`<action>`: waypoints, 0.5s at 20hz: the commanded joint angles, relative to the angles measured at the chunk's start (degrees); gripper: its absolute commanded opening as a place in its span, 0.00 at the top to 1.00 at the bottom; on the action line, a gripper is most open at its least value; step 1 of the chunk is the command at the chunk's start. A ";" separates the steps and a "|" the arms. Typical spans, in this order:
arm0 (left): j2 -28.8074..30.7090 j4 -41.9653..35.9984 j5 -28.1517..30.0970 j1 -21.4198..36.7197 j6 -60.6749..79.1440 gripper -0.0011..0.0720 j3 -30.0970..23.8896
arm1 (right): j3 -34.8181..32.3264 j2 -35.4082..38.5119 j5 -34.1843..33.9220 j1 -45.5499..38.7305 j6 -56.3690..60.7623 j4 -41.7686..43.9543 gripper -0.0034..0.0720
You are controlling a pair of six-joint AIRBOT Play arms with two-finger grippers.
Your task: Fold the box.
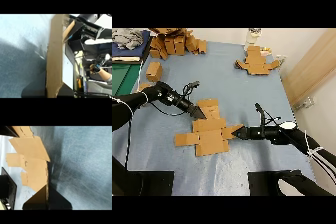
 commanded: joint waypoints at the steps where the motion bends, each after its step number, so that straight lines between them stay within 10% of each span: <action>1: -0.04 -0.11 0.74 0.00 2.14 0.97 0.04 | -0.02 0.04 0.07 -0.02 0.04 0.09 0.95; 7: -0.04 -0.22 1.01 -0.02 2.82 0.97 0.04 | -0.02 0.04 0.04 -0.02 0.04 -0.76 0.95; 8: -0.02 -0.57 1.01 -0.02 2.84 0.88 0.04 | -0.02 0.04 0.04 -0.02 0.04 -0.79 0.95; 9: -0.04 -1.64 1.11 0.00 2.58 0.50 0.04 | -0.02 0.04 0.04 -0.02 0.04 -0.79 0.95; 10: -0.02 -2.82 1.40 0.00 2.12 0.44 0.07 | -0.02 0.04 -0.02 -0.02 0.04 -0.81 0.95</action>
